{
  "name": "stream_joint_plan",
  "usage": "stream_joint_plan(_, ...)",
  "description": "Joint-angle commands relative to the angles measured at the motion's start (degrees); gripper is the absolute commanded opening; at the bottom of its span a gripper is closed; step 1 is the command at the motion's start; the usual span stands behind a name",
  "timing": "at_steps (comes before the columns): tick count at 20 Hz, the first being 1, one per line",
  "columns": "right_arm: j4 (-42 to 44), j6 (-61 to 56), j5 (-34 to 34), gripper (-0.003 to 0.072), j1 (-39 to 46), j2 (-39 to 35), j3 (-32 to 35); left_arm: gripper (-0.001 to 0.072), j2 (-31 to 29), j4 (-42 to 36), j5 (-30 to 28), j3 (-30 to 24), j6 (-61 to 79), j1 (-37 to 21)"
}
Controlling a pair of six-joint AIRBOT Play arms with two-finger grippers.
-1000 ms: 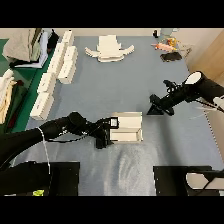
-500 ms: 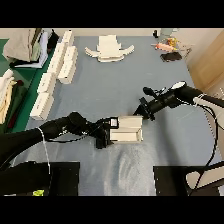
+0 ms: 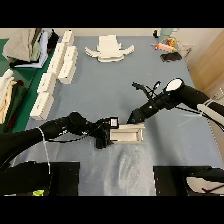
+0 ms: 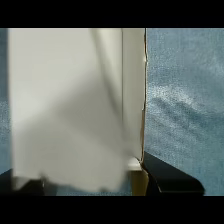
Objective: Fold the box.
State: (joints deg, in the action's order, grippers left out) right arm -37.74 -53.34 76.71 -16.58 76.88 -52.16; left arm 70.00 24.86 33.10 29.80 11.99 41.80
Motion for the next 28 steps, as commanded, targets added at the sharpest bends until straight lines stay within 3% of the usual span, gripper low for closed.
stream_joint_plan(1, -5.4, 5.9, -14.7, 0.0003, -6.4, -8.2, 6.0, 0.0426, 0.0, 0.0, 0.0, 0.0, 0.0, 0.0)
stream_joint_plan(6, -11.6, 7.4, -31.4, 0.0003, -16.5, -20.2, 17.6, 0.0426, 0.0, 0.0, 0.0, 0.0, 0.0, 0.0)
stream_joint_plan(10, -16.8, 7.4, -42.4, 0.0003, -22.7, -25.3, 23.4, 0.0426, 0.0, 0.0, 0.0, 0.0, 0.0, 0.0)
stream_joint_plan(17, -21.5, 7.5, -43.6, 0.0020, -28.7, -30.2, 23.8, 0.0426, 0.0, 0.0, 0.0, 0.0, 0.0, 0.0)
stream_joint_plan(20, -24.6, 10.8, -41.6, 0.0358, -29.2, -31.6, 23.8, 0.0426, 0.0, 0.0, 0.0, 0.0, 0.0, 0.0)
stream_joint_plan(22, -26.6, 15.4, -39.6, 0.0393, -29.2, -31.3, 23.8, 0.0426, 0.0, 0.0, 0.0, 0.0, 0.0, 0.0)
stream_joint_plan(23, -27.3, 17.0, -39.2, 0.0506, -29.2, -30.9, 23.8, 0.0426, 0.0, 0.0, 0.0, 0.0, 0.0, 0.0)
stream_joint_plan(24, -28.2, 18.7, -38.9, 0.0542, -29.2, -30.3, 23.8, 0.0426, 0.0, 0.0, 0.0, 0.0, 0.0, 0.0)
stream_joint_plan(28, -32.8, 22.4, -41.0, 0.0542, -29.2, -27.1, 23.8, 0.0426, 0.0, 0.0, 0.0, 0.0, 0.0, 0.0)
